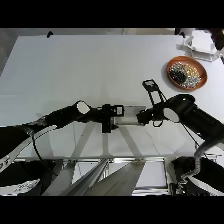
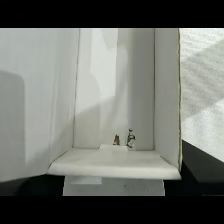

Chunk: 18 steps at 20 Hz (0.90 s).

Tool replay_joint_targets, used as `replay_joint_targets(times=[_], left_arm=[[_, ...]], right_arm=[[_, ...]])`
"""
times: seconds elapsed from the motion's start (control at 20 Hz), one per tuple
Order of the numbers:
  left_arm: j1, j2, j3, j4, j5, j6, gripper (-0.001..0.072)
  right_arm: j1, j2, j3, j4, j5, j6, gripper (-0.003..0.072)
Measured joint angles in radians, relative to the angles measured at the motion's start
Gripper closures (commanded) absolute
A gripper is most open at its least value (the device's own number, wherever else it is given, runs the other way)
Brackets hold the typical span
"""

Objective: Fold the box and place the chain.

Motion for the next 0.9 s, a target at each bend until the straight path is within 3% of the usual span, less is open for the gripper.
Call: replay_joint_targets(times=[0.2,0.4,0.65,0.9], left_arm=[[0.000,0.000,0.000,0.000,-0.002,0.000,0.0505],[0.000,0.000,0.000,0.000,-0.004,0.000,0.0505],[0.000,0.000,0.000,0.000,-0.004,0.000,0.0505],[0.000,0.000,0.000,0.000,-0.004,0.000,0.0505]], right_arm=[[-0.117,0.098,0.043,-0.007,0.006,-0.089,0.0244],[-0.342,0.093,0.114,-0.006,-0.097,-0.200,0.0286],[-0.615,-0.116,0.236,0.011,-0.200,-0.315,0.0286],[-0.739,-0.434,0.417,0.025,-0.247,-0.348,0.0303]])
